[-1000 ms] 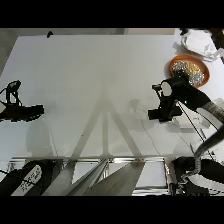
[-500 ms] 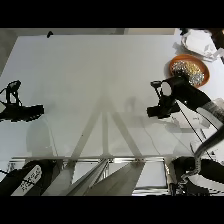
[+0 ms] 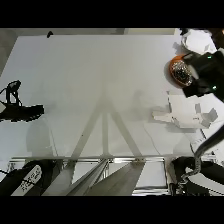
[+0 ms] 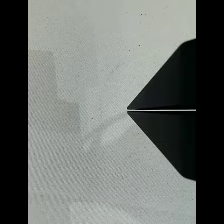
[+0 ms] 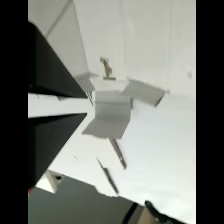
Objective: Fold the box and place the chain.
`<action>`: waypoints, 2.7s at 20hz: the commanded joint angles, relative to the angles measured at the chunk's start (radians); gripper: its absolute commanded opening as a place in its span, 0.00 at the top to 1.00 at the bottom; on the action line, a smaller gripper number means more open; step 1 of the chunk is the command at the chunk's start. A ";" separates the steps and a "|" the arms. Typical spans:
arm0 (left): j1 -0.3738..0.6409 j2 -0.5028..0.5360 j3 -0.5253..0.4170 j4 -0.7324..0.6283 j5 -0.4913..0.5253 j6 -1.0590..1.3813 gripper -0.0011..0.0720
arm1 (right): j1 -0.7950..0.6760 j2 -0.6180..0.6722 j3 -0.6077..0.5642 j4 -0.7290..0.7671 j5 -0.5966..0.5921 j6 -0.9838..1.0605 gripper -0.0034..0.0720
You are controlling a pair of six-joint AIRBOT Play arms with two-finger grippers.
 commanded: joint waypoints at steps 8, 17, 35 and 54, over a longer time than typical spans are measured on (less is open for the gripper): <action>0.001 -0.001 -0.001 0.000 0.000 0.000 0.97 | -0.444 -0.156 0.014 0.169 -0.084 -0.225 0.11; 0.001 -0.001 -0.001 0.000 0.000 0.000 0.97 | -0.495 -0.345 0.014 0.085 -0.023 -0.219 0.27; 0.001 -0.001 -0.001 0.000 0.000 0.000 0.97 | -0.451 -0.216 0.013 0.492 -0.125 -0.446 0.93; 0.001 -0.001 -0.001 0.000 0.000 0.000 0.97 | 0.183 0.180 -0.537 1.099 -0.826 -0.486 0.93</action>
